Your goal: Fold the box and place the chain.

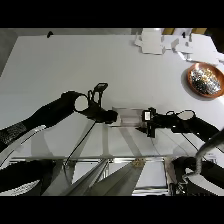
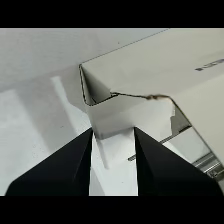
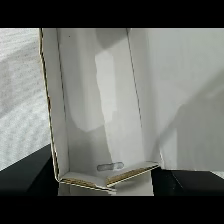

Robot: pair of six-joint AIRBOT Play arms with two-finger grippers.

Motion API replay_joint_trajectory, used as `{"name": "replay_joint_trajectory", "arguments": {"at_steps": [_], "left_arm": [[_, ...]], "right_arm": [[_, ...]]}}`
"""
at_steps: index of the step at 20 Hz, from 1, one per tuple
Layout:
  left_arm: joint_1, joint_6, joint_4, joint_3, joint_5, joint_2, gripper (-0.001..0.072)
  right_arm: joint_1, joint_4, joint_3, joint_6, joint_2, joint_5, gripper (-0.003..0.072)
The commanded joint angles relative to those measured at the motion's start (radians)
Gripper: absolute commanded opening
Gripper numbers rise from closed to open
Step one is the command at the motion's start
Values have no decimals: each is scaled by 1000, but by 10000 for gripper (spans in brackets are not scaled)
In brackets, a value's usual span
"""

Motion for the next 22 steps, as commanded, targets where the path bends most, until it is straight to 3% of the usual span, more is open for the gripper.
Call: {"name": "replay_joint_trajectory", "arguments": {"at_steps": [1, 11, 17, 22], "left_arm": [[-29, -84, 43, 16, 17, -12, 297], [-121, -381, 259, 194, -133, -161, 290], [-147, -477, 309, 317, -267, -259, 289], [-153, -546, 328, 339, -273, -299, 265]], "right_arm": [[0, 0, 0, 0, 0, 0, 450], [0, 0, 0, 0, 0, 0, 450], [0, 0, 0, 0, 0, 0, 450], [0, 0, 0, 0, 0, 0, 450]]}}
